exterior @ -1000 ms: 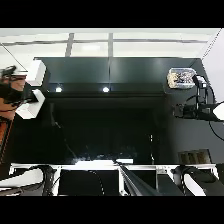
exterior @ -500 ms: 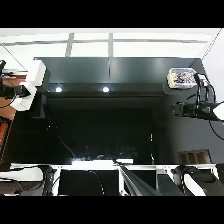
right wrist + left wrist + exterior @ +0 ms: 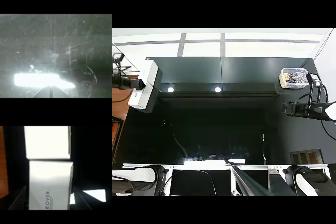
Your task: Fold the box and place the chain.
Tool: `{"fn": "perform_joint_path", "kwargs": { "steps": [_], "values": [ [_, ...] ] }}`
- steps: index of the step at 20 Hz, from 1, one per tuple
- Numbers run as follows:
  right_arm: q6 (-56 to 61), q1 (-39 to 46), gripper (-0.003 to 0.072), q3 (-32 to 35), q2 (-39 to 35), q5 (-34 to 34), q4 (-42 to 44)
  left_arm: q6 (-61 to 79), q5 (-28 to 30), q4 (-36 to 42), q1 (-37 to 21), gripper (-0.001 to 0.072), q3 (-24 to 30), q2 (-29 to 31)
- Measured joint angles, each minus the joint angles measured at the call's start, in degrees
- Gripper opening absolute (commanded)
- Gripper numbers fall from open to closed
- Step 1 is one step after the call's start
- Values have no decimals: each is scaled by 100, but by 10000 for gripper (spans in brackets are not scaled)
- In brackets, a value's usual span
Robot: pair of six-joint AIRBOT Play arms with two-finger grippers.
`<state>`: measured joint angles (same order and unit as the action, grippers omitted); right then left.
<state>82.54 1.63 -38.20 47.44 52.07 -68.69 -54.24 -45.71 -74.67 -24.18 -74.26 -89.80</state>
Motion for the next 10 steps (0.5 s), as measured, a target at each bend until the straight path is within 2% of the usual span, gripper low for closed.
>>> {"fn": "perform_joint_path", "kwargs": {
  "steps": [2,3,4,5,8,10],
  "values": [
    [-136,0,13,0,0,-11,2,-98,-264,-35,66,705,-282,234],
    [-208,0,13,0,0,-72,4,-184,-431,-24,107,618,-442,380],
    [-267,0,13,0,0,-181,4,-275,-632,52,157,370,-597,538],
    [-308,0,14,0,0,-321,7,-317,-800,166,216,27,-719,697],
    [-450,-46,13,0,0,-802,9,-470,-1506,693,452,20,-863,1198],
    [-673,-199,13,0,0,-1097,15,-511,-1827,1038,756,21,-579,1650]
  ]
}}
